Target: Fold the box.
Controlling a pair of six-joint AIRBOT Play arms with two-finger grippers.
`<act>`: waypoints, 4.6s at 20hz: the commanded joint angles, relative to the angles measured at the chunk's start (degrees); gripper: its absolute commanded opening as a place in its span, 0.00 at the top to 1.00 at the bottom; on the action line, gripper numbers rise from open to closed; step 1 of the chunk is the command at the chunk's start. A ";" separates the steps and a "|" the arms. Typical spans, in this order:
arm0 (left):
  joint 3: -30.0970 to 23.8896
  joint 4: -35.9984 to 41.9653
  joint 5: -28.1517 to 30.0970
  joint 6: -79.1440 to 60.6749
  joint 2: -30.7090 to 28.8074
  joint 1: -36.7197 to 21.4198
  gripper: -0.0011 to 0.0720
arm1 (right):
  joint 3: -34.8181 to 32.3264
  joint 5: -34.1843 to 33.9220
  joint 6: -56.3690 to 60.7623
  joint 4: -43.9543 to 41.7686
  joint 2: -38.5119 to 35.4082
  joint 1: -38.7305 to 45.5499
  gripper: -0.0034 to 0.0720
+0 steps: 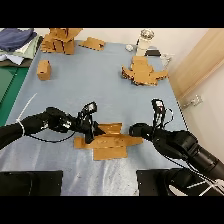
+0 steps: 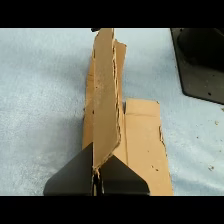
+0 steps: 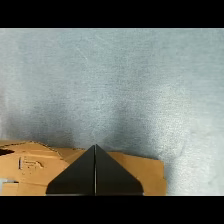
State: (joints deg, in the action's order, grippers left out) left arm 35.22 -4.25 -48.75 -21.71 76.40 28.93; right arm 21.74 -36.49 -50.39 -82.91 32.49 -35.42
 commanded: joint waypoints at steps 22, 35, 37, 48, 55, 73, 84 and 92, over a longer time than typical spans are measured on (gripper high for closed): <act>0.00 -0.85 0.15 0.74 0.02 -0.07 0.97 | -2.54 -18.10 -11.17 13.51 3.43 -47.43 0.40; 0.02 -0.85 0.20 0.74 0.02 0.02 0.97 | -2.40 -11.32 -11.17 25.59 15.13 -46.93 0.41; 0.02 -0.85 0.15 0.74 0.02 0.02 0.97 | -2.40 -11.28 -11.15 26.62 15.69 -46.84 0.41; 0.02 -0.85 0.17 0.74 0.02 0.02 0.97 | 0.48 -10.47 -6.34 32.59 15.65 -44.19 0.41; 0.02 -0.85 0.17 0.74 0.02 0.02 0.97 | 1.29 -12.20 -6.71 33.64 15.41 -44.17 0.00; 0.02 -0.85 0.20 0.74 0.02 0.02 0.97 | -1.16 0.61 -86.16 -18.99 4.66 -6.10 0.01; 0.02 -0.85 0.15 0.74 0.02 0.02 0.97 | 2.01 -8.11 -122.20 -46.51 16.26 10.80 0.01; 0.02 -0.85 0.17 0.74 0.02 0.02 0.97 | 8.02 -14.36 -122.14 -46.05 29.03 12.81 0.01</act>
State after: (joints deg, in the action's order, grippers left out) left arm 35.22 -5.08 -48.58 -20.95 76.40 28.97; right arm 28.60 -48.64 -171.37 -128.01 58.72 -23.14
